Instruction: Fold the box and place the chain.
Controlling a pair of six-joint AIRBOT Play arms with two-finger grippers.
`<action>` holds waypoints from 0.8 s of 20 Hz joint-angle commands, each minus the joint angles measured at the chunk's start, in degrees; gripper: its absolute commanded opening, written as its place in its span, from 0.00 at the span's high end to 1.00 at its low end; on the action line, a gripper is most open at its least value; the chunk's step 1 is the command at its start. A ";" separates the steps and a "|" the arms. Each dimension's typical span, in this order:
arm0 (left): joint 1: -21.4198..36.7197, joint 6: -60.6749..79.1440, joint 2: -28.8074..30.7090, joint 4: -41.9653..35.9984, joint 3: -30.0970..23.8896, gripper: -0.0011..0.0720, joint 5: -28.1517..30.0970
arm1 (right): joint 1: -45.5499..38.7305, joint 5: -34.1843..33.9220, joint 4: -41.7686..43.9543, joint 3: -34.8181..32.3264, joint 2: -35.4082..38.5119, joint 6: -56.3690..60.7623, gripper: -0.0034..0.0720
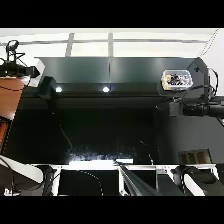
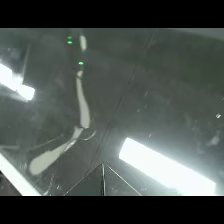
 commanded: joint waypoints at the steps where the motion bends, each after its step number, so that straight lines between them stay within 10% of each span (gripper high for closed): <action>1: 0.90 -5.33 -9.25 0.20 10.25 0.49 -2.69 | 0.28 -4.76 0.11 0.02 0.04 -0.02 0.94; 3: -0.13 -5.40 -12.44 -0.92 14.45 0.43 -4.68 | 0.31 -5.51 0.13 0.02 0.04 0.00 0.94; 5: -1.62 -5.86 -13.03 0.98 15.82 0.00 -5.09 | 0.28 -5.51 0.13 0.02 0.04 0.00 0.94; 11: -4.24 -21.03 -7.21 21.77 21.86 0.01 -23.26 | 0.31 -3.17 0.04 0.02 0.07 0.22 0.94; 16: -4.81 -25.07 3.72 9.07 20.79 0.02 -42.40 | 0.28 -2.14 0.37 0.02 0.07 0.39 0.94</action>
